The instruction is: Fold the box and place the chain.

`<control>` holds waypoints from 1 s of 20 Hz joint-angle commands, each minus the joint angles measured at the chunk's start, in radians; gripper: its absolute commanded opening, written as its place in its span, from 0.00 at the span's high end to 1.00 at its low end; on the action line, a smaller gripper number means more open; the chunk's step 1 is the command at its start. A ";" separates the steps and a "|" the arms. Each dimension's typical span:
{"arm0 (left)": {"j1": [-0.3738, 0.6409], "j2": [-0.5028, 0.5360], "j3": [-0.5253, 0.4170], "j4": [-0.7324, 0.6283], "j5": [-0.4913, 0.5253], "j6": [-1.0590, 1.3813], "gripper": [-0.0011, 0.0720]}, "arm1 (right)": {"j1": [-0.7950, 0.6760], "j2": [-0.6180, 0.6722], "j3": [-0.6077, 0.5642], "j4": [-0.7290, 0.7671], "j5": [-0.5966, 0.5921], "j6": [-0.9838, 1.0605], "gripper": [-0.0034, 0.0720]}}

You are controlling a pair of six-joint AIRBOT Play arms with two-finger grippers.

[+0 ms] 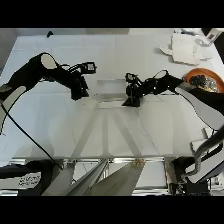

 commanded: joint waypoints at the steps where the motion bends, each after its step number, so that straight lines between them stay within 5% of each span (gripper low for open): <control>1: 0.002 -0.026 -0.052 -0.094 0.047 0.161 0.43 | -0.001 0.000 0.000 0.000 0.000 0.000 0.51; 7: 0.002 -0.027 -0.201 -0.195 0.151 0.402 0.44 | -0.001 0.000 0.000 0.000 0.000 0.000 0.51; 17: 0.001 -0.027 -0.212 -0.419 0.154 0.624 0.45 | -0.001 0.000 0.000 0.000 0.000 0.000 0.51; 20: 0.001 -0.027 -0.213 -0.418 0.169 0.624 0.61 | -0.001 0.000 0.000 0.000 0.000 0.000 0.51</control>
